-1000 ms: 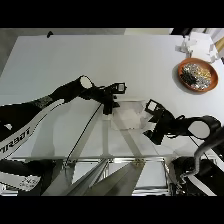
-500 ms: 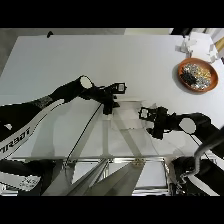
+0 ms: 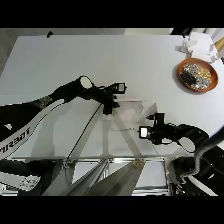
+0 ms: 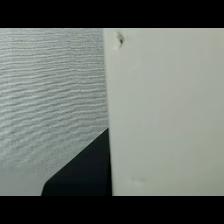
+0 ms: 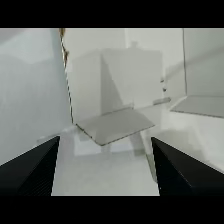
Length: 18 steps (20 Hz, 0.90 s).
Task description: Fold the box and place the chain.
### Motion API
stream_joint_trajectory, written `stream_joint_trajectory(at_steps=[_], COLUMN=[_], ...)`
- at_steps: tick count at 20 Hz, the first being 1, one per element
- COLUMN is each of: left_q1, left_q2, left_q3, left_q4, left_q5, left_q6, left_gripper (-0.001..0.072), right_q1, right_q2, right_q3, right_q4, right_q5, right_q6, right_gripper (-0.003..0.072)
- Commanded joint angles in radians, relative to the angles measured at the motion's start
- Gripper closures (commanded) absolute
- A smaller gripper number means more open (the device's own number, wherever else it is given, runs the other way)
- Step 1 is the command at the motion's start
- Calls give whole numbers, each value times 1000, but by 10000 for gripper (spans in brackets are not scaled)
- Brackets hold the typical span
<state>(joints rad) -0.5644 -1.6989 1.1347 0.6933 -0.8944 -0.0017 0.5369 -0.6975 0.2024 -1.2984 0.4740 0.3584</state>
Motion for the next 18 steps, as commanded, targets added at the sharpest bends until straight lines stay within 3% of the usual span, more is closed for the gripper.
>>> stream_joint_trajectory(at_steps=[1,6,9,18], left_q1=[0,0,0,0], left_q2=[1,1,1,1], left_q3=[0,0,0,0], left_q4=[0,0,0,0], left_q5=[0,0,0,0], left_q6=[0,0,0,0], left_gripper=[699,699,699,699], right_q1=[17,17,13,-159], right_q2=[-11,-52,-53,-106], right_q3=[-15,-14,8,57], right_q4=[37,86,203,429], right_q5=[-80,-117,-116,-37], right_q6=[-20,-20,-33,-307], right_gripper=[48,48,57,58])
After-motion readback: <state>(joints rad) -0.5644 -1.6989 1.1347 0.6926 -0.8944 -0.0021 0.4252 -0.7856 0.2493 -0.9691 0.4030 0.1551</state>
